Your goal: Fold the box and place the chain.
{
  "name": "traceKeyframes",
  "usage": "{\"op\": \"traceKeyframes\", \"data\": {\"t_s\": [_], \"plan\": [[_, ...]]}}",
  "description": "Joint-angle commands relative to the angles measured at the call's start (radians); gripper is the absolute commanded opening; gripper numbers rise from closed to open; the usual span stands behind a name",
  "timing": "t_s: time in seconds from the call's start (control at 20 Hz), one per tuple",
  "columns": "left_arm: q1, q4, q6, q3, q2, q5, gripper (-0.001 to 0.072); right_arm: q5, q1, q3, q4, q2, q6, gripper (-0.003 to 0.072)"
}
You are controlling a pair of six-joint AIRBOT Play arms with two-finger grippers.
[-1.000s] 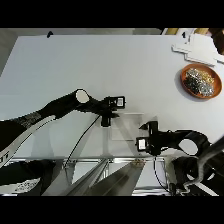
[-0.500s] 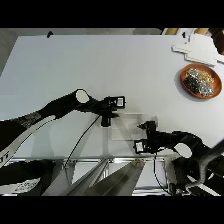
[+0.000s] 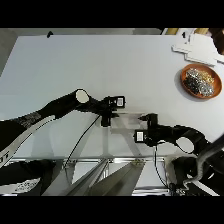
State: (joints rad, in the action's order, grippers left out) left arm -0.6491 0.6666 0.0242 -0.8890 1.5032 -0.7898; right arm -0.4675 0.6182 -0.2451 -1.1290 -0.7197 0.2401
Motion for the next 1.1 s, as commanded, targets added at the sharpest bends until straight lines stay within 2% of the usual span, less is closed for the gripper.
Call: {"op": "traceKeyframes", "data": {"t_s": [0.0, 0.15, 0.35, 0.55, 0.8, 1.05], "plan": [[-0.001, 0.0, 0.001, 0.0, 0.0, 0.0, 0.001, -0.058, -0.034, -0.026, 0.001, 0.0, 0.025, 0.0663], [-0.001, 0.0, 0.0, 0.0, 0.0, 0.0, 0.001, -0.075, -0.073, -0.031, 0.019, 0.0, 0.025, 0.0663], [-0.001, 0.0, 0.001, 0.0, 0.0, 0.0, 0.001, -0.073, -0.136, -0.037, 0.13, 0.0, 0.007, 0.0663], [-0.001, 0.0, 0.001, 0.0, 0.0, 0.0, 0.001, -0.077, -0.211, -0.038, 0.299, -0.048, -0.124, 0.0663], [-0.001, 0.0, 0.001, 0.0, 0.0, 0.0, 0.001, -0.117, -0.315, -0.038, 0.393, -0.079, -0.222, 0.0663], [-0.001, 0.0, 0.001, 0.0, 0.0, 0.0, 0.001, -0.182, -0.35, -0.043, 0.581, -0.166, -0.554, 0.0665]]}}
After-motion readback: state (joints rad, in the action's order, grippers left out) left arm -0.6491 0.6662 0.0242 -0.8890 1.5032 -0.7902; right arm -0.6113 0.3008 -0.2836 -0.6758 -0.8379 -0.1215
